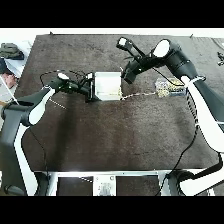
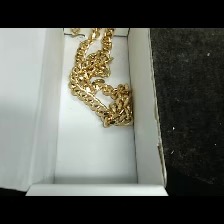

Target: Fold the box and place the chain.

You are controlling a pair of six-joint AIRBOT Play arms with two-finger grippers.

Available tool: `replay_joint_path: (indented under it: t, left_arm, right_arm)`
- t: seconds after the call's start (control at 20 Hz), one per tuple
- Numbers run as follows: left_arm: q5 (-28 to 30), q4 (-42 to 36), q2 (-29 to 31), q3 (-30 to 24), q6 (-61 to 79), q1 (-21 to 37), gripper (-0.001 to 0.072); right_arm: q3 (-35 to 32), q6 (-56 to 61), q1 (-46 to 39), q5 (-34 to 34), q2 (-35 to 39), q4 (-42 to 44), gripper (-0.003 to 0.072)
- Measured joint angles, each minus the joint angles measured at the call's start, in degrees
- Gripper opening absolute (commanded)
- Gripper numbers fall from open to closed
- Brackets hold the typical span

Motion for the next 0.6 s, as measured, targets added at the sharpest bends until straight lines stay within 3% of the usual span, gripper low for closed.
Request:
replay_joint_path:
  t: [0.05,0.6]
  left_arm:
    - [0.00,0.00,0.00,0.00,0.00,0.00,0.0307]
    - [0.00,0.02,0.00,0.00,0.00,0.00,0.0307]
  right_arm:
    - [-0.52,0.33,-0.94,0.55,-0.70,-0.31,0.0395]
    - [-5.44,-1.11,-1.55,-0.94,-10.51,-0.48,0.0386]
